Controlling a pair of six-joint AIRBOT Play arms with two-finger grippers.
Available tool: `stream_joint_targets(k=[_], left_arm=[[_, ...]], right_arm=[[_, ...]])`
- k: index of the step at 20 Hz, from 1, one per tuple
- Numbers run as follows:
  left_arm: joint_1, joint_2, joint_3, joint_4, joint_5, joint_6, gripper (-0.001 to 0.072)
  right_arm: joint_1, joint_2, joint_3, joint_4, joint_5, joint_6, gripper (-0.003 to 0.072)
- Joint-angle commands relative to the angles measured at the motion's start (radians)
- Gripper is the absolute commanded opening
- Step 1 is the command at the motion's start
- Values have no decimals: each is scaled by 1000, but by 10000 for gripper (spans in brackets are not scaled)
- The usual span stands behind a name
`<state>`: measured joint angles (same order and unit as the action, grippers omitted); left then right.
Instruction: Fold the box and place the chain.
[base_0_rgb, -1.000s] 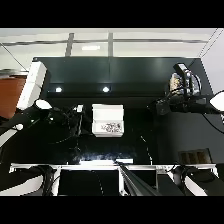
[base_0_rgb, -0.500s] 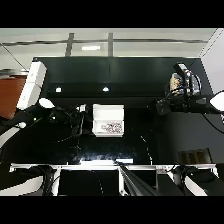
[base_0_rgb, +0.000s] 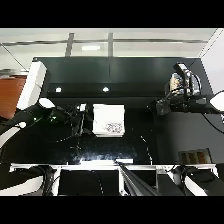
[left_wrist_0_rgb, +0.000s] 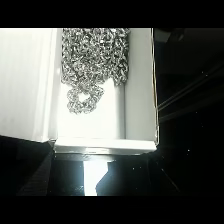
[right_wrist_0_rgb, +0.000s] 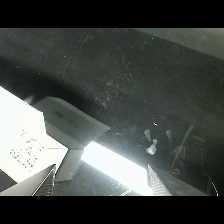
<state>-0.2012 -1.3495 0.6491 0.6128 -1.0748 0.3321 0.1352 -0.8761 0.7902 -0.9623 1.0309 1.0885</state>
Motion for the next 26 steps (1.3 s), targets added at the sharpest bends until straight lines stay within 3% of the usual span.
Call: stream_joint_targets(k=[1, 26], left_arm=[[0, -1, 1, -1, 0, 0, 693], [8, -1, 16, 36, 24, -14, 701]], right_arm=[[0, 0, 0, 0, 1, 1, 699], [0, 0, 0, 0, 4, 1, 699]])
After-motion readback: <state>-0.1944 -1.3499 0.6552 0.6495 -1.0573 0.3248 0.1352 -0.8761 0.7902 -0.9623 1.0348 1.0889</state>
